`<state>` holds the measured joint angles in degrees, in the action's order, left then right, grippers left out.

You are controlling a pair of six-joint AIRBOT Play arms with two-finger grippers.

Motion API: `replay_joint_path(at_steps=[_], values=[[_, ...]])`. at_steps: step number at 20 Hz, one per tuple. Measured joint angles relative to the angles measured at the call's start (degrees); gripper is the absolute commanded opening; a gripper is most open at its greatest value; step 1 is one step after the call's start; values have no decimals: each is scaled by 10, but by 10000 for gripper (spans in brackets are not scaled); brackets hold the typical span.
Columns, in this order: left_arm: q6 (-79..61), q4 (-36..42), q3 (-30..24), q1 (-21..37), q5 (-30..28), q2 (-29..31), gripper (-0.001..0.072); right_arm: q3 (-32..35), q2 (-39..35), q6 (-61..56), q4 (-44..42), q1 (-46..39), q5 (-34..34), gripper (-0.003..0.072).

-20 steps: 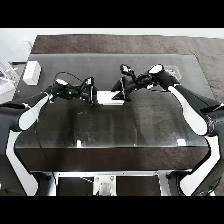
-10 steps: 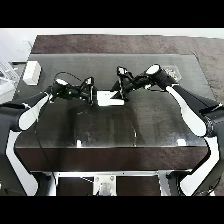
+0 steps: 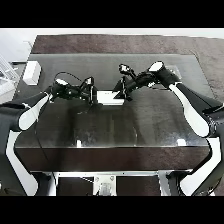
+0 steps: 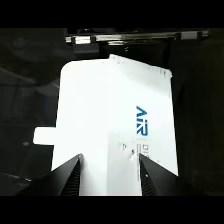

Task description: Fold the box and place the chain.

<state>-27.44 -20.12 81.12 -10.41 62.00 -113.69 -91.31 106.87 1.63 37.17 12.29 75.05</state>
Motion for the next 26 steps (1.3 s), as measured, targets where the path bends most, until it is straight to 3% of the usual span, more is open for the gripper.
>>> replay_joint_path(at_steps=[6,15,26], values=[[0,0,0,0,0,0,558,33,-21,-11,6,-16,12,409],[0,0,0,0,0,0,558,93,-28,64,-69,10,-79,408],[0,0,0,0,0,0,558,108,-28,111,-83,23,-135,383]])
